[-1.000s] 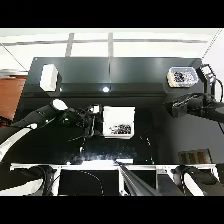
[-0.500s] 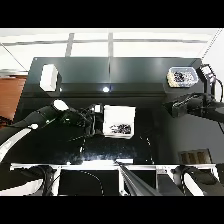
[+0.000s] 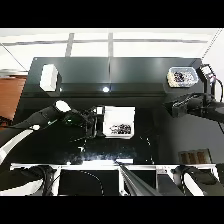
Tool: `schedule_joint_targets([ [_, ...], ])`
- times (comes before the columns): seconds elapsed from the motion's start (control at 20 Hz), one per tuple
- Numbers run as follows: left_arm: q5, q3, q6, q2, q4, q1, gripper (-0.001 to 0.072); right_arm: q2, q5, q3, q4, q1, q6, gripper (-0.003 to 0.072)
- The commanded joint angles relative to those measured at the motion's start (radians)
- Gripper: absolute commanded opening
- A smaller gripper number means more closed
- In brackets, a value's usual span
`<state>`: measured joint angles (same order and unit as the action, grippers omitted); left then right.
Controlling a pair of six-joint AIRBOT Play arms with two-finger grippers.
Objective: Fold the box and place the chain.
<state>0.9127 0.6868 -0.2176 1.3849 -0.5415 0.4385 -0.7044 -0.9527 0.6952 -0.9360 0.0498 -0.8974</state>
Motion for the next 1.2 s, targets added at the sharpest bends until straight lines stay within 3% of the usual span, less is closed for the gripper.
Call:
schedule_joint_targets([
  [0.0, -0.016, 0.001, 0.008, 0.000, 0.000, 0.012, 0.0699, 0.001, -0.001, 0.000, 0.000, -0.001, 0.000, 0.0657],
  [0.05, -0.016, 0.001, 0.008, 0.000, 0.000, 0.012, 0.0613, 0.001, -0.001, 0.000, 0.000, -0.001, 0.000, 0.0657],
  [0.1, -0.015, 0.001, 0.008, 0.000, 0.000, 0.012, 0.0465, 0.001, -0.003, 0.000, 0.000, -0.001, -0.001, 0.0658],
  [0.15, -0.015, 0.001, 0.008, 0.000, 0.000, 0.012, 0.0418, 0.000, -0.011, 0.000, 0.009, -0.003, -0.019, 0.0707],
  [0.3, -0.015, 0.001, 0.008, 0.000, 0.000, 0.012, 0.0404, -0.019, 0.016, 0.001, 0.058, -0.082, -0.066, 0.0716],
  [0.4, -0.016, 0.001, 0.008, 0.000, 0.000, 0.012, 0.0404, -0.074, 0.132, 0.004, 0.061, -0.173, -0.201, 0.0716],
  [0.6, -0.016, 0.001, 0.008, 0.000, 0.000, 0.012, 0.0405, -0.305, 0.288, 0.106, 0.124, -0.322, -0.209, 0.0714],
  [0.7, -0.016, 0.001, 0.008, 0.000, 0.000, 0.012, 0.0407, -0.428, 0.307, 0.188, 0.124, -0.341, -0.176, 0.0714],
  [0.9, -0.016, 0.001, 0.008, 0.000, 0.000, 0.012, 0.0408, -0.542, 0.214, 0.246, 0.142, -0.346, -0.048, 0.0706],
  [1.15, -0.016, 0.001, 0.008, 0.000, 0.001, 0.012, 0.0408, -0.540, -0.151, 0.246, 0.201, -0.351, 0.286, 0.0707],
])
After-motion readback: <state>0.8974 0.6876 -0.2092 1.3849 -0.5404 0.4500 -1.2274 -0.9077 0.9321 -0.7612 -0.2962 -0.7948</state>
